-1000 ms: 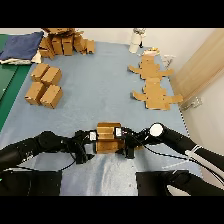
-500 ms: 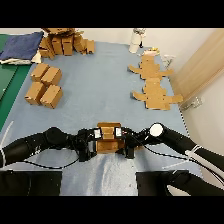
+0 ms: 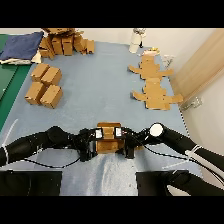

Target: Fold the box.

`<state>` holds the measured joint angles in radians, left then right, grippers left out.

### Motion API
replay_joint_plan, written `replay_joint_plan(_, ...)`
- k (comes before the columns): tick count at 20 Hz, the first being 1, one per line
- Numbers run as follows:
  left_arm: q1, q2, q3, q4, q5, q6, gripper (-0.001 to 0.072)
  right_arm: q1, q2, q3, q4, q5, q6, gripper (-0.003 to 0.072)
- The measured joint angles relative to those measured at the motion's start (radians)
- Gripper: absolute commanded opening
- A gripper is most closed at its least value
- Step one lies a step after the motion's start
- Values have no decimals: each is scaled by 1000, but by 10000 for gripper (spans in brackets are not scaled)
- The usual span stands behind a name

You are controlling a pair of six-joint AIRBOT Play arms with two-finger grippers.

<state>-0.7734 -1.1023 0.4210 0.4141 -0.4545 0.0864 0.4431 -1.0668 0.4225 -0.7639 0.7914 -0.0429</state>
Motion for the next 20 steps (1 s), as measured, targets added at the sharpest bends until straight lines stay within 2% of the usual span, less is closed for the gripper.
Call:
replay_joint_plan(14,-19,-56,37,-11,-31,24,694,0,0,0,0,0,0,499)
replay_joint_plan(15,-20,-57,38,-11,-33,26,564,0,0,0,0,0,0,499)
replay_joint_plan(16,-21,-58,38,-11,-33,27,510,0,0,0,-2,0,-3,499)
replay_joint_plan(20,-24,-58,38,-10,-34,29,509,0,0,0,-3,0,-2,499)
